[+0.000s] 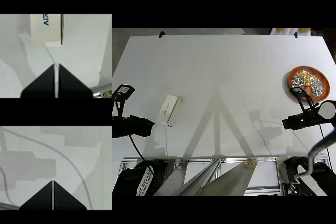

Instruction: Fold the box and place the chain.

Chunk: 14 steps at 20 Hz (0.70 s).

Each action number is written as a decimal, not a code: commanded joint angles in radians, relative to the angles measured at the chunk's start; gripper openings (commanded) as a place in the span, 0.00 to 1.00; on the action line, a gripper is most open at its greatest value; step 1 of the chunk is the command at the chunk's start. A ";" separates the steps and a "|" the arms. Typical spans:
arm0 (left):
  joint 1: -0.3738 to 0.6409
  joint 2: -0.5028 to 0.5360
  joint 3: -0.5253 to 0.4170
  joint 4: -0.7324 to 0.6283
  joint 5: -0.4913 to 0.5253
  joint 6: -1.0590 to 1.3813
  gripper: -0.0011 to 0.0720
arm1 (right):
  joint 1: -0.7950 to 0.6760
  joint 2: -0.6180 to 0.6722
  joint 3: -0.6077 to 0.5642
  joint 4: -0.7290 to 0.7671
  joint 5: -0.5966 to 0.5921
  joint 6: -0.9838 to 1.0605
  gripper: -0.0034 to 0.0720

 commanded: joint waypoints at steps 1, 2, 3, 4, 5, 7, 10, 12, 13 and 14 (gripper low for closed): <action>-0.001 0.038 0.000 -0.029 -0.021 0.000 0.03 | 0.000 0.001 0.000 0.000 0.000 0.000 0.07; -0.001 0.038 0.000 -0.051 -0.016 0.000 0.03 | 0.000 0.001 0.000 0.000 0.000 0.000 0.07; -0.001 0.038 0.000 -0.074 -0.014 0.000 0.03 | 0.000 0.001 0.000 0.000 0.000 0.000 0.07; -0.001 0.038 0.000 -0.093 -0.010 0.000 0.03 | 0.000 0.001 0.000 0.000 0.000 0.000 0.07; -0.001 0.038 0.000 -0.102 -0.005 0.000 0.03 | 0.000 0.001 0.000 0.000 0.000 0.000 0.07; -0.018 0.038 0.000 -0.088 -0.006 0.001 0.03 | 0.000 0.001 0.000 0.000 0.000 0.000 0.07; -0.094 0.038 0.000 -0.026 0.002 0.005 0.03 | 0.000 0.001 0.000 0.000 0.000 0.000 0.07; -0.148 0.038 0.000 0.031 0.033 0.003 0.20 | 0.000 0.001 0.000 0.000 0.000 0.000 0.07; -0.174 0.038 0.000 0.051 0.050 0.002 0.36 | 0.000 0.001 0.000 0.000 0.000 0.000 0.07; -0.197 0.037 0.000 0.063 0.062 -0.001 0.41 | 0.000 0.001 0.000 0.000 0.000 0.000 0.07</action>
